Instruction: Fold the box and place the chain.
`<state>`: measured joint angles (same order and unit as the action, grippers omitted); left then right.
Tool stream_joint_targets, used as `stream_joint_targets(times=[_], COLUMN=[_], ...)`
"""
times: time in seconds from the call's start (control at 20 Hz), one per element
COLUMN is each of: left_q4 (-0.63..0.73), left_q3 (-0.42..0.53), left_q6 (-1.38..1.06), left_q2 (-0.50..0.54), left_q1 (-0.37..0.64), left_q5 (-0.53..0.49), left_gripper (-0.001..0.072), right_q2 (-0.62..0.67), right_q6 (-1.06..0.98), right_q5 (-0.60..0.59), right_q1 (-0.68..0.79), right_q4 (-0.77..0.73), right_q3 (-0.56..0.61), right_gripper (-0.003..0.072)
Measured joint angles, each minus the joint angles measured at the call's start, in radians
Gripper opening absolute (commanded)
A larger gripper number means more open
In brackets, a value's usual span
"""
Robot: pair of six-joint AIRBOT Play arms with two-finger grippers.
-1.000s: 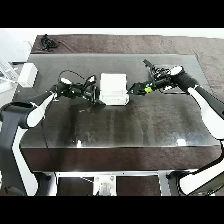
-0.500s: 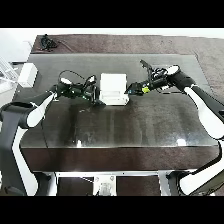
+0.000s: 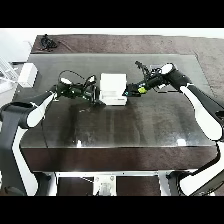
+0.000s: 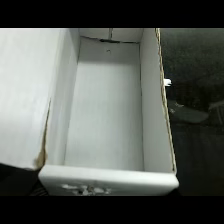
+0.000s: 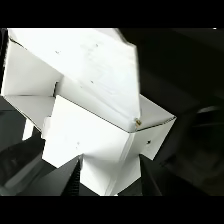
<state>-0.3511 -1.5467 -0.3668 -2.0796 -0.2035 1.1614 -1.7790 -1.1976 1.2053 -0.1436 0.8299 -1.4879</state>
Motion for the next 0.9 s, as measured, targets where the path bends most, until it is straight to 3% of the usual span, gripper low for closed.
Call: stream_joint_targets(times=[0.9], left_q4=[0.0], left_q3=[0.0], left_q6=[0.0], left_q2=[0.0], left_q1=[0.0], left_q5=[0.0], left_gripper=[0.0477], right_q2=[-0.052], right_q6=[-0.294], right_q5=[-0.034], right_q1=[-0.117], right_q4=[0.311], right_q3=[-0.12], right_gripper=[0.0445])
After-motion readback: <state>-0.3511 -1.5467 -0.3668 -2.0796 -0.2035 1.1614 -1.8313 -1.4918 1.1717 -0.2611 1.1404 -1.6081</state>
